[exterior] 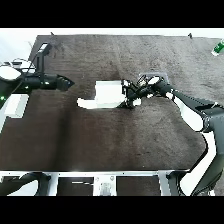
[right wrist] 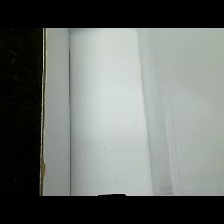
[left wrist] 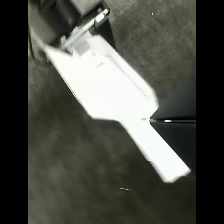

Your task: Fold the box and place the chain.

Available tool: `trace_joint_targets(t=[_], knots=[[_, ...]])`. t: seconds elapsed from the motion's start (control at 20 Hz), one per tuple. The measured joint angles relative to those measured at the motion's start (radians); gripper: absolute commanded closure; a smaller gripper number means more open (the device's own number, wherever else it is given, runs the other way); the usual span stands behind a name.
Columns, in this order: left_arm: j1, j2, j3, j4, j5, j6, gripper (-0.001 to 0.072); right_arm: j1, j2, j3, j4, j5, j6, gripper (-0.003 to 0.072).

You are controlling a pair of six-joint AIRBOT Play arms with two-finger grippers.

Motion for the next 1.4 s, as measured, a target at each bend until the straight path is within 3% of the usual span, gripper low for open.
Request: trace_joint_targets(t=[0.15,0.35,0.75,1.05,1.4], knots=[[0.047,-0.003,-0.016,0.060,-0.030,-0.171,0.0694,0.000,0.000,0.000,0.000,0.000,0.000,0.0130],[0.109,-0.083,-0.022,0.100,-0.095,-0.289,0.0693,0.000,0.000,0.000,0.000,0.000,0.000,0.0129],[0.142,-0.307,-0.024,0.027,-0.157,-0.249,0.0693,0.000,0.000,0.000,0.000,0.001,0.000,0.0130],[0.068,-0.425,-0.021,-0.048,-0.092,-0.193,0.0694,0.000,0.000,0.000,0.000,0.001,0.000,0.0129],[-0.035,-0.489,-0.004,-0.156,-0.024,-0.145,0.0690,0.000,0.000,0.000,0.000,0.001,0.000,0.0129]])
